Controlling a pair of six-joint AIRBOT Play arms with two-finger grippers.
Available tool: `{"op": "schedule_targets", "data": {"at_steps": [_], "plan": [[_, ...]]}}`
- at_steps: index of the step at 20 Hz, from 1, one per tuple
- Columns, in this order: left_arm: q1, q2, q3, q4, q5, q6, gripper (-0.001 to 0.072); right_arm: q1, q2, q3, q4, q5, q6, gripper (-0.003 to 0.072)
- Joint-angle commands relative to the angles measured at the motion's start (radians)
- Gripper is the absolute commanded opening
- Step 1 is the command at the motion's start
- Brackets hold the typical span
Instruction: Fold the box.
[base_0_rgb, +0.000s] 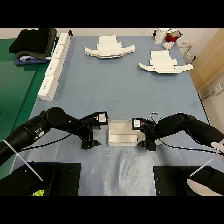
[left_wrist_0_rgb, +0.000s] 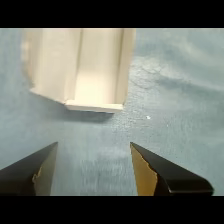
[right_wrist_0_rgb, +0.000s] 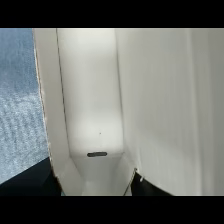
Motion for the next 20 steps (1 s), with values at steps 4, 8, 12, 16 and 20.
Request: {"op": "schedule_targets", "data": {"at_steps": [4, 8, 12, 16, 20], "plan": [[0.022, -0.074, -0.13, -0.333, 0.179, 0.438, 0.0699, 0.0, -0.001, 0.001, 0.0, 0.0, 0.0, 0.0505], [0.013, -0.129, -0.13, -0.471, 0.202, 0.563, 0.0698, 0.0, -0.001, 0.001, 0.0, 0.0, 0.0, 0.0504], [-0.02, -0.17, -0.129, -0.556, 0.203, 0.63, 0.0698, 0.0, -0.001, 0.001, 0.0, 0.0, 0.0, 0.0504], [-0.034, -0.212, -0.127, -0.561, 0.215, 0.633, 0.0698, 0.0, -0.001, 0.001, 0.0, 0.0, 0.0, 0.0504], [-0.034, -0.213, -0.124, -0.566, 0.228, 0.621, 0.0698, 0.0, -0.001, 0.001, 0.0, 0.0, 0.0, 0.0504]]}}
